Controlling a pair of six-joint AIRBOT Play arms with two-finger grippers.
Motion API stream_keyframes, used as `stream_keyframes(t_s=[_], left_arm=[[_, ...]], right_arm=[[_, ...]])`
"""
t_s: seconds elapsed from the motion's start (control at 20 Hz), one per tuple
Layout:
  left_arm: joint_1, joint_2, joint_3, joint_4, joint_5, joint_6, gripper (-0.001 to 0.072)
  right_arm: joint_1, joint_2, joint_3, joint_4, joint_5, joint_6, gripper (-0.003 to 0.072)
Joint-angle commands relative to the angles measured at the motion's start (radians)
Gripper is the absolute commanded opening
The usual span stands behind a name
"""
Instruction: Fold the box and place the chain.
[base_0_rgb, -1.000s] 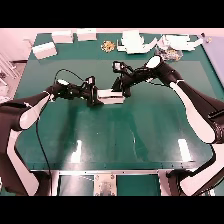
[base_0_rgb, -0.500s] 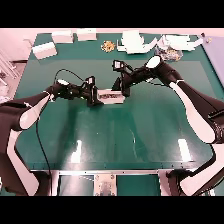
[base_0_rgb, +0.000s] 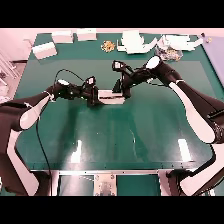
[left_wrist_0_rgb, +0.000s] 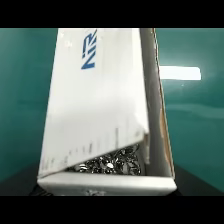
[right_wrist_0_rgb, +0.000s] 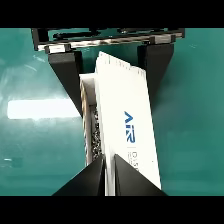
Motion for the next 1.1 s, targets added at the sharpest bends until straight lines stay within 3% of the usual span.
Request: stream_keyframes(t_s=[0.0, 0.15, 1.05], left_arm=[[0.001, 0.001, 0.0, 0.0, 0.002, -0.001, 0.0513], [0.001, 0.001, 0.0, 0.0, 0.002, -0.001, 0.0513], [0.001, 0.001, 0.0, 0.0, 0.002, -0.001, 0.0513]], right_arm=[[-0.001, 0.0, 0.0, -0.003, 0.021, 0.007, 0.0081], [-0.001, 0.005, 0.0, -0.003, 0.02, 0.006, 0.0126], [0.003, 0.01, -0.053, 0.045, 0.017, -0.044, 0.0123]])
